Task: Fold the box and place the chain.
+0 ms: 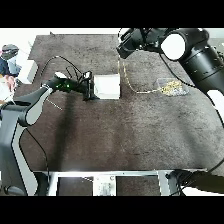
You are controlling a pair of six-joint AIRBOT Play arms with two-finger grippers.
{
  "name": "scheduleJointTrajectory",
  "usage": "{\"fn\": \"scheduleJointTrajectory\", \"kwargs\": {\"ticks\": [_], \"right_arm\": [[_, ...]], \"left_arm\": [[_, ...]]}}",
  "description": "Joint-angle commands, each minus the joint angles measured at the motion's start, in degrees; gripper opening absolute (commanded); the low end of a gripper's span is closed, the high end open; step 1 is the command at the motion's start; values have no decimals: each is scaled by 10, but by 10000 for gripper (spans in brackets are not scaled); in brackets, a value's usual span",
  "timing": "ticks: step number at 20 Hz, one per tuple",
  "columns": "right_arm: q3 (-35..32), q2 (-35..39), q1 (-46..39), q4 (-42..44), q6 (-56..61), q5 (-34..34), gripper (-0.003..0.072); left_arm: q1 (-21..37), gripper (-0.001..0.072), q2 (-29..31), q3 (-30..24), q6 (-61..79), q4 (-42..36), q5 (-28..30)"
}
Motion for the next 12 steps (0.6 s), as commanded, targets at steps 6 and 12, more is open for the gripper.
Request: {"fn": "scheduleJointTrajectory", "kwargs": {"ticks": [6,12], "right_arm": [[0,15,2,-18,0,37,14],[0,16,-28,-74,19,80,14]], "left_arm": [[0,289,0,0,0,0,0],[0,288,0,0,0,0,0]]}}
